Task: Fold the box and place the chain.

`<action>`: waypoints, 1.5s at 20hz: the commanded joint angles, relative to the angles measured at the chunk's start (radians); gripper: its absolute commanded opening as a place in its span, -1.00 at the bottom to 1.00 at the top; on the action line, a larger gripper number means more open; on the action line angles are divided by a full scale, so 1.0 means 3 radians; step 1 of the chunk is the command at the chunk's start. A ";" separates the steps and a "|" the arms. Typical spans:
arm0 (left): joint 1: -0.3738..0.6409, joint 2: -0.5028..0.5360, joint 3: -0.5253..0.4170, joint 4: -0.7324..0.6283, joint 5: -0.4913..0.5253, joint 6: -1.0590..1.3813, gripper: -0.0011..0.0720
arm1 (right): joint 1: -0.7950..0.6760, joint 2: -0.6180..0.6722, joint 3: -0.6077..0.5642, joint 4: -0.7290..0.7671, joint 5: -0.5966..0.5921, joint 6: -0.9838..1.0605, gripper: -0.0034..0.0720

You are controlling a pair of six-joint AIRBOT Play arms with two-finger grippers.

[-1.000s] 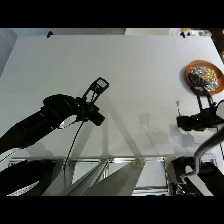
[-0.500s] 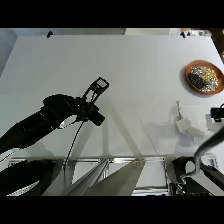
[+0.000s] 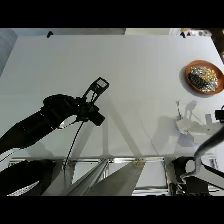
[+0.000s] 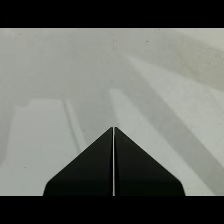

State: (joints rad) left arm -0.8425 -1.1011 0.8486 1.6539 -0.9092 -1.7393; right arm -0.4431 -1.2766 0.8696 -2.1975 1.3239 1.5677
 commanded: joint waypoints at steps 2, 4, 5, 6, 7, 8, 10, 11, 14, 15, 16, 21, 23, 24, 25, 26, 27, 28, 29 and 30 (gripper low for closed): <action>-0.0001 0.0000 -0.0001 0.0001 0.0000 0.0000 -0.94 | -0.0011 -0.0327 0.0004 -0.0053 -0.0184 0.0022 0.19; -0.0001 0.0000 -0.0001 0.0001 0.0000 0.0000 -0.94 | -0.0011 -0.0411 0.0004 -0.0015 -0.0235 0.0036 -0.19; -0.0001 0.0000 -0.0001 0.0001 0.0000 0.0000 -0.94 | -0.0010 -0.0413 0.0004 0.0008 -0.0228 0.0031 -0.62; -0.0001 0.0000 -0.0001 0.0000 0.0000 0.0000 -0.94 | 0.0008 -0.0409 0.0005 0.0008 -0.0160 -0.0019 -0.86; -0.0001 0.0000 -0.0001 0.0001 0.0000 0.0000 -0.94 | 0.0045 -0.0398 0.0005 0.0019 -0.0072 -0.0053 -0.86; -0.0001 0.0000 -0.0001 0.0001 0.0000 0.0000 -0.94 | 0.0111 -0.0365 0.0005 0.0066 -0.0006 -0.0094 -0.86; -0.0001 0.0000 -0.0001 0.0000 0.0000 0.0000 -0.94 | 0.0317 -0.0217 0.0005 0.0305 0.0069 -0.0137 -0.86; -0.0001 0.0000 -0.0001 0.0000 0.0000 0.0000 -0.94 | 0.0441 -0.0121 0.0005 0.0498 0.0090 -0.0197 -0.86; -0.0001 0.0000 -0.0001 0.0000 0.0000 0.0000 -0.94 | 0.0796 0.0306 -0.0008 0.1516 0.0014 -0.0334 -0.86; -0.0001 0.0000 -0.0001 0.0001 0.0000 0.0000 -0.94 | 0.0888 0.0483 -0.0042 0.1914 -0.0079 -0.0371 -0.86; -0.0001 0.0000 -0.0001 0.0001 0.0000 0.0000 -0.94 | 0.0968 0.0666 -0.0104 0.2218 -0.0200 -0.0370 -0.86; -0.0001 0.0000 -0.0001 0.0001 0.0001 0.0000 -0.94 | 0.1476 0.1579 -0.0707 0.2921 -0.0685 -0.0286 -0.86; -0.0001 0.0000 -0.0001 -0.0001 0.0004 -0.0001 -0.94 | 0.1700 0.1831 -0.0970 0.3025 -0.0706 -0.0248 -0.86; -0.0001 0.0000 -0.0001 -0.0001 0.0001 0.0000 -0.94 | 0.1811 0.1932 -0.1087 0.3086 -0.0708 -0.0239 -0.86; -0.0001 0.0000 -0.0001 -0.0001 0.0003 -0.0001 -0.94 | 0.1919 0.2012 -0.1188 0.3141 -0.0724 -0.0210 -0.86; -0.0001 0.0000 -0.0001 -0.0001 0.0003 0.0000 -0.94 | 0.2014 0.2068 -0.1266 0.3165 -0.0760 -0.0140 -0.86; -0.0001 0.0000 -0.0001 0.0000 0.0003 0.0000 -0.94 | 0.2121 0.2102 -0.1334 0.3164 -0.0814 -0.0069 -0.86; -0.0003 -0.0003 -0.0001 -0.0028 0.0034 -0.0001 -0.94 | 0.2215 0.2107 -0.1366 0.3162 -0.0851 -0.0050 -0.86; -0.0001 -0.0001 -0.0001 -0.0075 0.0043 -0.0001 -0.94 | 0.2307 0.2107 -0.1376 0.3162 -0.0894 -0.0003 -0.86; -0.0001 -0.0001 -0.0001 -0.0076 0.0003 0.0003 -0.94 | 0.2391 0.2107 -0.1376 0.3165 -0.0952 0.0022 -0.86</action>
State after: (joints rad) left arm -0.8425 -1.1011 0.8486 1.6459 -0.9051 -1.7393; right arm 0.1963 -0.6708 0.4908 -1.2751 1.0843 1.5379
